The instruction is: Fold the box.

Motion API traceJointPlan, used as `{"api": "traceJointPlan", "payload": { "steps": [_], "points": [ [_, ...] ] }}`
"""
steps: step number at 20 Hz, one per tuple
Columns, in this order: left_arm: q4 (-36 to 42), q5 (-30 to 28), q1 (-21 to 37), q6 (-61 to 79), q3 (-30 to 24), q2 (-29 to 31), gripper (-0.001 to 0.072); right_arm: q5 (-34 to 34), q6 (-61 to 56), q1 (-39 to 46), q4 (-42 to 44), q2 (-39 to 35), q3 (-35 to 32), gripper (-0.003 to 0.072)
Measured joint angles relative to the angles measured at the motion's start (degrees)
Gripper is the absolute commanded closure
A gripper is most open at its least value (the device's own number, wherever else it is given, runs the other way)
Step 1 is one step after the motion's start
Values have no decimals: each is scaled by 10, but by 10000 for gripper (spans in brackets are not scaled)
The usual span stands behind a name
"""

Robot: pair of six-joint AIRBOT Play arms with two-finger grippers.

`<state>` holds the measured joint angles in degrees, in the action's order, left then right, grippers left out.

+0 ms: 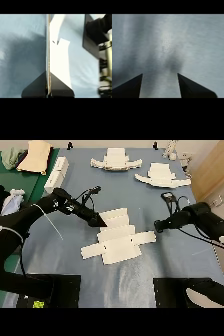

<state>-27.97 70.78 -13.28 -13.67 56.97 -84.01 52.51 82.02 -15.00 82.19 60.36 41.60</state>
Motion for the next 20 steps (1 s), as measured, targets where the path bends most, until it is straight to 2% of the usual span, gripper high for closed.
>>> {"api": "traceJointPlan", "payload": {
  "steps": [2,3,4,5,8,15,20],
  "points": [
    [-25,-35,-24,40,0,31,698,16,-99,0,-73,0,33,33],
    [-35,-49,-37,57,-3,49,698,22,-133,0,-95,0,45,113],
    [-42,-62,-47,70,-7,67,698,26,-161,0,-111,0,55,261],
    [-48,-76,-59,82,-14,88,698,30,-183,0,-119,0,63,317],
    [-57,-124,-92,110,-54,147,698,35,-218,0,-119,3,73,317],
    [-21,-324,-181,202,-213,248,696,35,-242,0,-82,14,80,317],
    [-5,-376,-218,222,-257,273,695,35,-245,0,-69,19,80,317]
  ]
}}
